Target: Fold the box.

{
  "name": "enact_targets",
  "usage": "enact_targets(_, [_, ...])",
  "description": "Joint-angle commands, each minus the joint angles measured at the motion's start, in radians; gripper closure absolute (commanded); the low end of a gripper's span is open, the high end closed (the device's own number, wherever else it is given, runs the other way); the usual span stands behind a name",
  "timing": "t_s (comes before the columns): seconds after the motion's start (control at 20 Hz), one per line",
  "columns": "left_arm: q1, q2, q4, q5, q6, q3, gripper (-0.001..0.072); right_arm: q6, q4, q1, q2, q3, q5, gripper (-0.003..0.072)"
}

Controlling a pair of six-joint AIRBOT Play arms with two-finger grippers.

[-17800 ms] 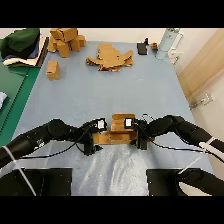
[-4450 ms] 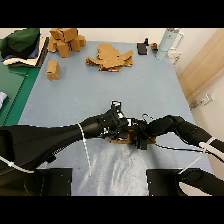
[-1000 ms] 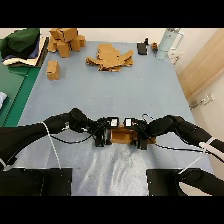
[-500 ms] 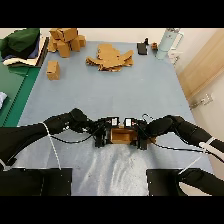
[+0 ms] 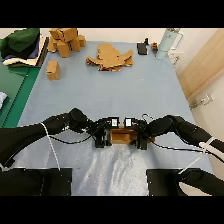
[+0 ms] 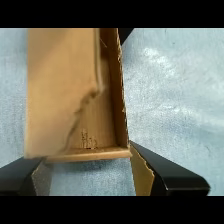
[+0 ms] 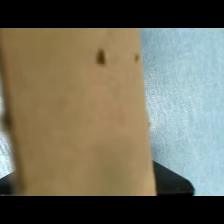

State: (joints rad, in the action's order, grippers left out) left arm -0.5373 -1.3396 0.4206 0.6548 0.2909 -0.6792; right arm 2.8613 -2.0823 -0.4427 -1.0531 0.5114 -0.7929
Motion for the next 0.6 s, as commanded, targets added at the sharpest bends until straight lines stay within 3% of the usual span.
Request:
enact_targets(0.0, [0.001, 0.004, -0.008, -0.035, -0.036, 0.000, -0.0011, 0.000, 0.000, 0.000, 0.000, 0.000, -0.002, 0.0177])
enact_targets(0.25, [-0.014, 0.000, 0.004, -0.055, -0.043, 0.001, -0.0011, 0.000, 0.000, 0.000, 0.000, 0.000, -0.002, 0.0177])
enact_targets(0.3, [-0.018, -0.003, 0.013, -0.056, -0.056, 0.001, 0.0006, 0.000, 0.000, 0.000, 0.000, 0.000, -0.002, 0.0177])
enact_targets(0.4, [-0.023, -0.005, 0.035, -0.062, -0.081, 0.001, 0.0117, 0.000, 0.000, 0.000, 0.000, 0.000, -0.002, 0.0177])
enact_targets(0.55, [-0.023, -0.005, 0.037, -0.061, -0.080, 0.001, 0.0118, 0.000, 0.000, 0.000, 0.000, 0.000, -0.002, 0.0177])
